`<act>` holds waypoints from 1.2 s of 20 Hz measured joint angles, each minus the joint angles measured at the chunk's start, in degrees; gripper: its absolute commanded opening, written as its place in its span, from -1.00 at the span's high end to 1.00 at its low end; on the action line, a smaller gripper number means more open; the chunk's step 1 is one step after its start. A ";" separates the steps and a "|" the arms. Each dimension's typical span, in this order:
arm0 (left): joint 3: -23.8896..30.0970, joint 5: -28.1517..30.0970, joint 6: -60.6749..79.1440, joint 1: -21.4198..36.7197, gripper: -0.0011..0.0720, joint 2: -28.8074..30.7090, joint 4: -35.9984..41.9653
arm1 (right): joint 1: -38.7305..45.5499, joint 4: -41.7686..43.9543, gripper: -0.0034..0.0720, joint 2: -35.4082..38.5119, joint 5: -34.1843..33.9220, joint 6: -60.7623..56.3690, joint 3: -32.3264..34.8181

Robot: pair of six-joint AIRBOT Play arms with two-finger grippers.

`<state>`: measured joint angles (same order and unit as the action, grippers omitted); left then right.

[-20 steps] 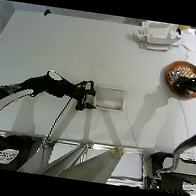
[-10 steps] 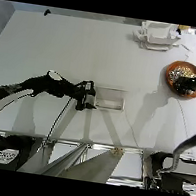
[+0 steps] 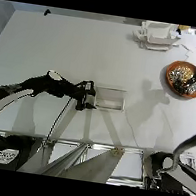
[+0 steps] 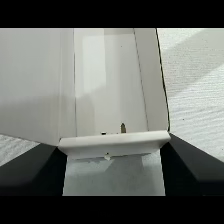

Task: Fold the box and place the chain.

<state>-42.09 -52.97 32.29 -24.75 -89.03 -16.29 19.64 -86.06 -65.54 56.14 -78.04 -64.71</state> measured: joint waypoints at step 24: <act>0.00 -0.02 0.00 0.00 0.58 0.00 0.02 | -31.74 29.49 0.85 20.59 23.23 9.33 2.80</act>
<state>-42.09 -52.99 32.29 -24.75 -89.03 -16.27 -12.10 -56.58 -44.95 79.37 -68.71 -61.91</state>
